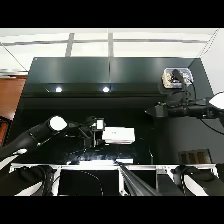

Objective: Fold the box and place the chain.

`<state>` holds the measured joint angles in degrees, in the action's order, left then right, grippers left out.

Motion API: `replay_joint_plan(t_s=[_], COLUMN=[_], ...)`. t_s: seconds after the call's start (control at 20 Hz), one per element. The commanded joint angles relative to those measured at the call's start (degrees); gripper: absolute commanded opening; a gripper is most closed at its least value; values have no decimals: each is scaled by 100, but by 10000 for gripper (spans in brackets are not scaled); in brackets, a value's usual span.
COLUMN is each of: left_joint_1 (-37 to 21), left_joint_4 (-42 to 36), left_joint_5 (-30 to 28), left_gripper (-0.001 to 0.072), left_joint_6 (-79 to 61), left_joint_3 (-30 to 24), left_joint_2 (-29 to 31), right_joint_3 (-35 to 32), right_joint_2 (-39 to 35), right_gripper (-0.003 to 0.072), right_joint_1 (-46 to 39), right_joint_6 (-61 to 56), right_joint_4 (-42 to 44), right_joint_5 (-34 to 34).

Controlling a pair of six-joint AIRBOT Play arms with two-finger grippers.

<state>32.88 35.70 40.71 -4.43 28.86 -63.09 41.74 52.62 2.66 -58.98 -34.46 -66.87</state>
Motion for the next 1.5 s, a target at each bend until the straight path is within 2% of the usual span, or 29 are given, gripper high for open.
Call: replay_joint_plan(t_s=[0.0, 0.05, 0.2, 0.6, 0.8, 1.45], left_joint_1=[-96, -90, 92, 863, 1036, 1036], left_joint_4=[981, 1038, 1012, 1010, 721, 776], left_joint_5=[619, 772, 739, 730, 417, 603], left_gripper=[712, 712, 711, 709, 709, 709], left_joint_6=[1058, 1222, 1759, 2181, 2181, 2295], left_joint_3=[197, 284, 706, 1869, 1926, 1926], left_joint_2=[424, 505, 481, -831, -962, -1263], right_joint_3=[26, 26, 24, 22, 22, 22], right_joint_2=[-87, -87, -87, -87, -87, -87], right_gripper=[9, 10, 10, 10, 10, 8], right_joint_1=[-275, -275, -264, -267, -267, -267], right_joint_6=[-55, -33, 9, 31, 74, 151], right_joint_4=[-70, -72, -70, -74, -74, -140], right_joint_5=[-227, -212, -190, -125, -120, 76])
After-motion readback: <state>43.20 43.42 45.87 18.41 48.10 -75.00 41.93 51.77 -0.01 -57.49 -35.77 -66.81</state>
